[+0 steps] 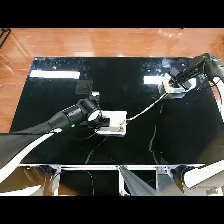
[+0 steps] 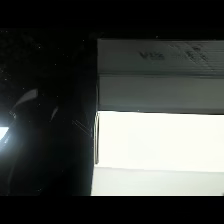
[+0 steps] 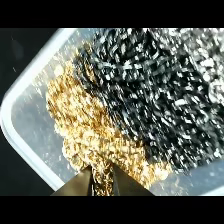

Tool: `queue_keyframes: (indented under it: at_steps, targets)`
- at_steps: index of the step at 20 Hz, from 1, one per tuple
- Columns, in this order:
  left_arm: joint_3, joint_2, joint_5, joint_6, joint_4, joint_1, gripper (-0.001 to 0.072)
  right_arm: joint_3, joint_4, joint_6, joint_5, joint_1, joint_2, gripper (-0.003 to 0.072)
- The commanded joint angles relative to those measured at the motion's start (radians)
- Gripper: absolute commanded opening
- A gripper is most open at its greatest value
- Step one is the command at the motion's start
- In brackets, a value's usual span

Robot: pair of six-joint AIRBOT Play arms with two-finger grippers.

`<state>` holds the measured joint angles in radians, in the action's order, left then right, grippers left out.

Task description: Fold the box and place the chain.

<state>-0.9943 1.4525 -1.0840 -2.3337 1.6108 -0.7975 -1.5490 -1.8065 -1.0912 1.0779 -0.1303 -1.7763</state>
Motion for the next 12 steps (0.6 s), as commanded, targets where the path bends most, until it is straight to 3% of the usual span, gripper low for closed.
queue_keyframes:
  at_steps: [1, 5, 12]
  targets:
    - [0.0, 0.0, 0.001, 0.0, 0.0, 0.0, 0.0028, -0.001, 0.0, -0.083, 0.027, -0.029, 0.041, 0.0021]
    - [0.0, 0.0, 0.001, 0.0, 0.0, 0.0, 0.0028, -0.001, -0.004, -0.288, 0.055, -0.076, 0.188, 0.0021]
    - [0.0, 0.0, 0.002, 0.0, 0.001, 0.0, 0.0028, -0.001, -0.145, -0.524, 0.166, -0.098, 0.515, 0.002]
